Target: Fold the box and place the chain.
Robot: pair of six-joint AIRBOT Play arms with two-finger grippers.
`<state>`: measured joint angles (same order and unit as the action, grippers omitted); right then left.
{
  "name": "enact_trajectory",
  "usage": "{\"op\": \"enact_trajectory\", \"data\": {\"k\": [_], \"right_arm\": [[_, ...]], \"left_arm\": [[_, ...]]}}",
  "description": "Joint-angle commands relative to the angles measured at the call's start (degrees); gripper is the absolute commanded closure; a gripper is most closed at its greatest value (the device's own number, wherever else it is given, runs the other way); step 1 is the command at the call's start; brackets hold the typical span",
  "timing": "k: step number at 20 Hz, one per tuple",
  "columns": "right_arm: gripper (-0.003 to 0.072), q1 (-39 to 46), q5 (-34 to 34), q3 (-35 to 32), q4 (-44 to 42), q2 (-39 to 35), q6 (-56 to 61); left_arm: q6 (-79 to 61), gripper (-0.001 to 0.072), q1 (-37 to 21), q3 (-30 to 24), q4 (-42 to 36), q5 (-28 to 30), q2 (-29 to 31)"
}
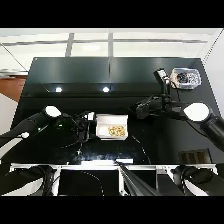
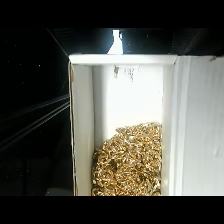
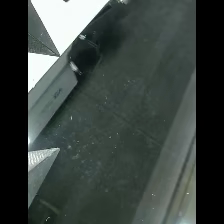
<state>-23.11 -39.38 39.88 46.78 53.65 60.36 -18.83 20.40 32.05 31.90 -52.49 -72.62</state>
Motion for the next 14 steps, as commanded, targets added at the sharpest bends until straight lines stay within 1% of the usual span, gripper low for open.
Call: {"op": "enact_trajectory", "data": {"k": [1, 4, 6, 9, 11, 14], "right_arm": [[-0.0012, -0.6, 1.7, 2.1, -0.7, 4.1, 0.5], [-0.0012, -0.6, -0.1, 5.0, -0.7, 6.9, -0.2], [-0.0012, -0.8, -3.6, 5.2, -0.7, 8.1, -2.7], [-0.0012, -1.9, -10.0, 5.2, -0.6, 8.4, -10.9], [-0.0012, -3.1, -12.5, 5.2, 0.6, 8.5, -12.1], [-0.0012, -5.8, -13.4, 5.2, 2.9, 8.5, -13.9]], "left_arm": [[0.0, 0.0152, 0.0, 0.1, 0.0, 0.0, 0.0], [0.0, 0.0152, 0.0, 0.1, 0.0, 0.0, 0.0], [0.0, 0.0152, 0.0, 0.1, 0.0, 0.0, 0.0], [0.0, 0.0152, 0.0, 0.1, 0.0, 0.0, 0.0], [0.0, 0.0152, 0.0, 0.1, 0.0, 0.0, 0.0], [0.0, 0.0151, 0.0, 0.1, 0.0, 0.0, 0.0]]}}
